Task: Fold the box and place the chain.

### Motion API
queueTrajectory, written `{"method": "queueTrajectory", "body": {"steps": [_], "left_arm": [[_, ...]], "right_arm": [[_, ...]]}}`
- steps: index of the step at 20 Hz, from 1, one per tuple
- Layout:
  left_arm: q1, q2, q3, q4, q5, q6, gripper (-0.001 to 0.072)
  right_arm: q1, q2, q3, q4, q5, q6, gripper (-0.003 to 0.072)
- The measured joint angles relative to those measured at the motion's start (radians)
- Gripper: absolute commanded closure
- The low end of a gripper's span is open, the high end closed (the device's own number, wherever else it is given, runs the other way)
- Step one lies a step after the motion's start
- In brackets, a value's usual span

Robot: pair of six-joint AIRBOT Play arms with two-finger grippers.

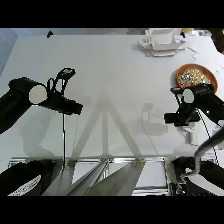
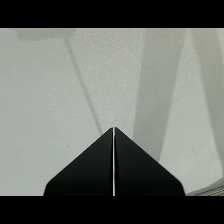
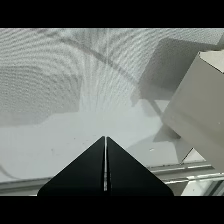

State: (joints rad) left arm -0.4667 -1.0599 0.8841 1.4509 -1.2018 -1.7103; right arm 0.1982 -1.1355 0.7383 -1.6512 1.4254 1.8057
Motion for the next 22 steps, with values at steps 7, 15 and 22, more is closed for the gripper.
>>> {"method": "queueTrajectory", "body": {"steps": [7,15,22], "left_arm": [[0.0,0.0,0.0,0.0,0.0,0.0,0.0699],[0.0,0.0,0.0,0.0,0.0,0.0,0.0699],[0.0,0.0,0.0,0.0,0.0,0.0,0.0699]], "right_arm": [[0.0,0.0,0.0,0.0,0.0,0.0,0.067],[0.0,0.0,0.0,-0.01,-0.058,-0.012,0.067],[-0.003,0.0,0.034,-0.06,-0.154,-0.014,0.067]]}}
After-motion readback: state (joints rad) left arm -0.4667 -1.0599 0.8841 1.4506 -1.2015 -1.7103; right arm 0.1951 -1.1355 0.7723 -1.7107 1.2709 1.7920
